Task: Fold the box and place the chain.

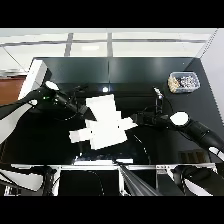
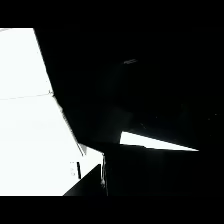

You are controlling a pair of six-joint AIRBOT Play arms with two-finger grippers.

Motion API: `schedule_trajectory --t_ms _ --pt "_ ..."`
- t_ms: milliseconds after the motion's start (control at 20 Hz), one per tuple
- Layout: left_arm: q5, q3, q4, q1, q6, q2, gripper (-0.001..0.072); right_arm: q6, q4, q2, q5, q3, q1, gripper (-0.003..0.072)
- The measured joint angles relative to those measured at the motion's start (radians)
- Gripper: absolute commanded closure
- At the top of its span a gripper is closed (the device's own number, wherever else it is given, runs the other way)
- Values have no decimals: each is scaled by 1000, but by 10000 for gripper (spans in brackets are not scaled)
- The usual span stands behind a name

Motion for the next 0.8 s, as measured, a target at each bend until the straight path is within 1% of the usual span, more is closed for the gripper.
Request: schedule_trajectory --t_ms 50,100,150,200,300,350,450,550,650,700,800 --pt "-5 1 3 -5 24 -2 608 0 0 0 0 0 0 671" --pt "-2 2 6 -10 43 -3 669 0 -2 0 0 0 0 567" --pt "10 2 6 -16 61 -4 684 1 -5 0 -3 0 0 202" --pt "11 3 8 -20 79 -5 685 1 -16 1 -5 1 -3 -15" --pt "18 3 11 -24 107 0 687 -2 -60 11 13 23 -40 -14" --pt "23 3 16 -24 116 8 688 0 -100 23 42 48 -76 -14" --pt "41 2 32 -27 137 50 689 -22 -203 60 149 119 -156 -14" --pt "76 -19 33 -47 186 121 686 -95 -330 105 276 193 -221 -13" --pt "164 -74 8 -88 297 215 682 -172 -437 144 372 241 -256 -13" --pt "229 -110 -10 -114 371 257 682 -210 -473 155 404 253 -265 -12" --pt "362 -167 -29 -166 515 306 682 -298 -502 171 444 261 -269 -12"
